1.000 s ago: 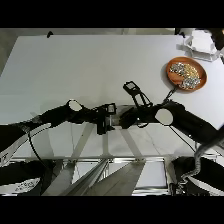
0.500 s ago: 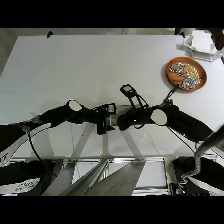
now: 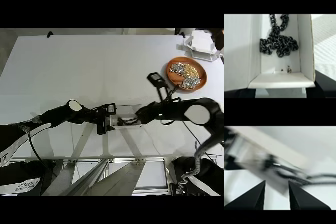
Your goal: Fold the box and place the chain.
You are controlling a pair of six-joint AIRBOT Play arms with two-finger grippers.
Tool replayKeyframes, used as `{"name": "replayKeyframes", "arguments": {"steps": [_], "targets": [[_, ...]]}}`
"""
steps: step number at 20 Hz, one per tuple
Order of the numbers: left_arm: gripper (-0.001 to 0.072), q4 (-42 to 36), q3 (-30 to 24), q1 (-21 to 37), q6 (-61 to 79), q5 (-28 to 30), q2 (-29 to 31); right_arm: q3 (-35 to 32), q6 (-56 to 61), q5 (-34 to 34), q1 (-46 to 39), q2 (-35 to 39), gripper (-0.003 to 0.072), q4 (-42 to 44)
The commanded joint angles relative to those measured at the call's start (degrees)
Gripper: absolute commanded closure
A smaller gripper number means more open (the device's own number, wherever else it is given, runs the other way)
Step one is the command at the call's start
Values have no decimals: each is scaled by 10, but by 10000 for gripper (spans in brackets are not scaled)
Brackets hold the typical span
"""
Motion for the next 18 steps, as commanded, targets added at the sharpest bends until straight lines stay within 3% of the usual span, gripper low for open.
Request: {"name": "replayKeyframes", "arguments": {"steps": [1, 6, 10, 18], "targets": [[297, 0, 0, 0, 0, 0, 0, 0, 40, 68, -106, 28, 365, -127], [297, 0, 0, 0, 0, 0, 0, 0, -9, -5, -234, -79, 365, -170], [297, 0, 0, 0, 0, 0, 0, 4, -9, -80, -242, -186, 365, -172], [297, 0, 0, 0, 0, 0, 0, 51, -9, -73, -242, -285, 367, -162]]}}
